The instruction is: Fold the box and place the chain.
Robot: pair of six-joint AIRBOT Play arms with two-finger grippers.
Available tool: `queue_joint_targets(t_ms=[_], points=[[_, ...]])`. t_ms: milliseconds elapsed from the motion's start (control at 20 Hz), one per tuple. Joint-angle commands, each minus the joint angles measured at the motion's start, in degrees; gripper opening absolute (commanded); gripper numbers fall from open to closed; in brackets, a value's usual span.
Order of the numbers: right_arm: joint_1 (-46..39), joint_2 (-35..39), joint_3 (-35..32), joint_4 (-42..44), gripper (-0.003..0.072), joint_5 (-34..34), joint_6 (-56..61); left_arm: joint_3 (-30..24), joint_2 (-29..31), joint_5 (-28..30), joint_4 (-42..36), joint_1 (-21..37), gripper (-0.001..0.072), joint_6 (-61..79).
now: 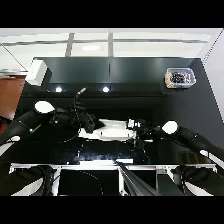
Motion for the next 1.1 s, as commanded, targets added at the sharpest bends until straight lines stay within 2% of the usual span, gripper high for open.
queue_joint_targets(t_ms=[0,150,300,400,550,700,800,1050], points=[[0.0,0.0,0.0,0.0,0.0486,0.0,0.0,-2.7,0.0,14.3,-17.3,-1.2,0.0028,7.4],[0.0,0.0,0.0,0.0,0.0486,0.0,0.0,-2.7,-1.6,19.7,-9.0,-4.4,0.0028,9.2],[0.0,0.0,0.0,0.0,0.0486,0.0,0.0,-1.9,-5.8,19.6,-4.3,-8.0,0.0028,6.2],[0.0,0.0,0.0,0.0,0.0486,0.0,0.0,0.2,-8.5,19.7,1.8,-9.7,0.0028,3.1],[0.0,0.0,0.0,0.0,0.0486,0.0,0.0,3.9,-9.6,19.4,9.0,-9.7,0.0028,-1.4],[0.0,0.0,0.0,0.0,0.0486,0.0,0.0,6.7,-8.1,15.9,14.2,-7.4,0.0028,-2.4],[0.0,0.0,0.0,0.0,0.0486,0.0,0.0,7.8,-5.7,11.7,20.6,-4.3,0.0028,-7.4],[0.0,0.0,0.0,0.0,0.0485,0.0,0.0,7.5,6.1,0.9,36.7,6.9,0.0028,-21.6]])
